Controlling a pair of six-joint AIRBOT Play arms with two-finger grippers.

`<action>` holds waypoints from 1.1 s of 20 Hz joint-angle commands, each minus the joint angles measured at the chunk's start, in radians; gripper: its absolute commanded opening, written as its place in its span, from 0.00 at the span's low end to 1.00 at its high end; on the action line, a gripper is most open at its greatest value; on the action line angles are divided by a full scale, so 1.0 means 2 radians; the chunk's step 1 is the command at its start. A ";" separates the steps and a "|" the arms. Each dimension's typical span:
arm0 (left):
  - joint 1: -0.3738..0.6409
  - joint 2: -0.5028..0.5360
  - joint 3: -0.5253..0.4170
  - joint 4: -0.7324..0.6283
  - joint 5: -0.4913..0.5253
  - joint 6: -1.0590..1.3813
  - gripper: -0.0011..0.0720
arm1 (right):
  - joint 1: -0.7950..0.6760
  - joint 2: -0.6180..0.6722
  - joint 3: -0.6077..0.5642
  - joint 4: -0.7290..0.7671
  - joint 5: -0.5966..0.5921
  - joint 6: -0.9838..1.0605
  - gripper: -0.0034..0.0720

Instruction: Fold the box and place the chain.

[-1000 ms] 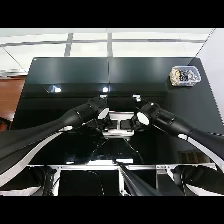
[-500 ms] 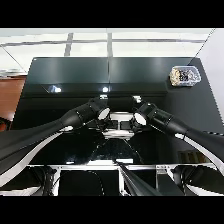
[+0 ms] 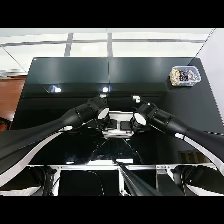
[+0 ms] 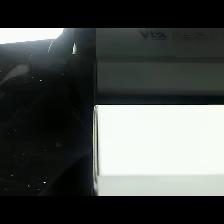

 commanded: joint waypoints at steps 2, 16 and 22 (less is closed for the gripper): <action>0.000 0.000 0.000 -0.002 0.000 -0.001 0.05 | 0.000 -0.001 0.001 0.004 -0.005 0.000 0.47; 0.000 0.000 0.000 -0.002 0.000 -0.001 0.05 | 0.000 -0.006 0.007 0.005 0.007 0.000 0.10; 0.000 0.000 0.000 -0.002 -0.001 -0.001 0.05 | 0.000 0.021 0.042 0.000 0.035 -0.024 0.56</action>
